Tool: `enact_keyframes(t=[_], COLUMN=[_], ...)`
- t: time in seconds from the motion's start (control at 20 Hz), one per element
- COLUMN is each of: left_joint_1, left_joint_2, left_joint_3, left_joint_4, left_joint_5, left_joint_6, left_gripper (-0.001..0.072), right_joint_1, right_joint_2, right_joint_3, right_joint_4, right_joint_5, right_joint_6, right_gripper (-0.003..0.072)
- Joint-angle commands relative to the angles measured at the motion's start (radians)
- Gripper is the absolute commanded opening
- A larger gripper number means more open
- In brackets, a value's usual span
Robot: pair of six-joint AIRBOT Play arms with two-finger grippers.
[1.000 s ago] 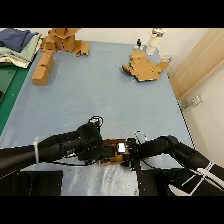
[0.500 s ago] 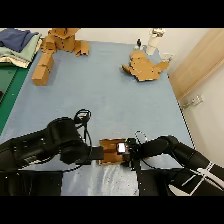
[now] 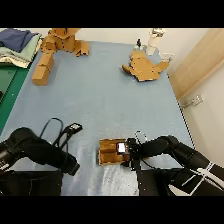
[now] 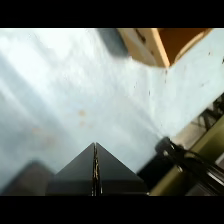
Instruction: Fold the box.
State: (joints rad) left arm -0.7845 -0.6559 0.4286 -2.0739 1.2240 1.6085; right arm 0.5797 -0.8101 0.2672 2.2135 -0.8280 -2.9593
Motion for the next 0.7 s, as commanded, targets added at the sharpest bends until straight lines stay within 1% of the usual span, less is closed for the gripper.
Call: enact_keyframes(t=[0.0,0.05,0.1,0.15,0.2,0.3,0.35,0.4,0.55,0.65], left_joint_1=[0.178,0.174,0.160,0.138,0.111,0.048,0.018,-0.008,-0.034,-0.059], left_joint_2=[0.074,0.073,0.069,0.063,0.053,0.017,-0.013,-0.052,-0.162,-0.195], left_joint_3=[-0.099,-0.084,-0.067,-0.058,-0.058,-0.063,-0.064,-0.064,-0.064,-0.064], left_joint_4=[-0.108,-0.119,-0.134,-0.131,-0.128,-0.126,-0.125,-0.124,-0.126,-0.126], left_joint_5=[-0.212,-0.213,-0.219,-0.256,-0.327,-0.496,-0.556,-0.585,-0.572,-0.573], left_joint_6=[0.481,0.620,0.724,0.759,0.803,0.934,0.978,1.003,1.002,1.003], left_gripper=[0.0017,0.0022,0.0267,0.0517,0.0701,0.0701,0.0701,0.0701,0.0701,0.0701], right_joint_1=[0.000,0.000,0.000,0.000,0.000,0.000,0.000,0.000,0.000,0.000], right_joint_2=[0.001,0.001,0.001,0.001,0.001,0.001,0.001,0.001,0.001,0.001], right_joint_3=[0.000,0.000,0.000,0.000,0.000,0.000,0.000,0.000,0.000,0.000], right_joint_4=[0.000,0.000,0.000,0.000,0.000,0.000,0.000,0.000,0.000,0.000], right_joint_5=[0.000,0.000,0.000,0.000,0.000,0.000,0.000,0.000,0.000,0.000], right_joint_6=[0.000,0.000,0.000,0.000,0.000,0.000,0.000,0.000,0.000,0.000], right_gripper=[0.0537,0.0537,0.0537,0.0537,0.0538,0.0538,0.0537,0.0537,0.0537,0.0537])
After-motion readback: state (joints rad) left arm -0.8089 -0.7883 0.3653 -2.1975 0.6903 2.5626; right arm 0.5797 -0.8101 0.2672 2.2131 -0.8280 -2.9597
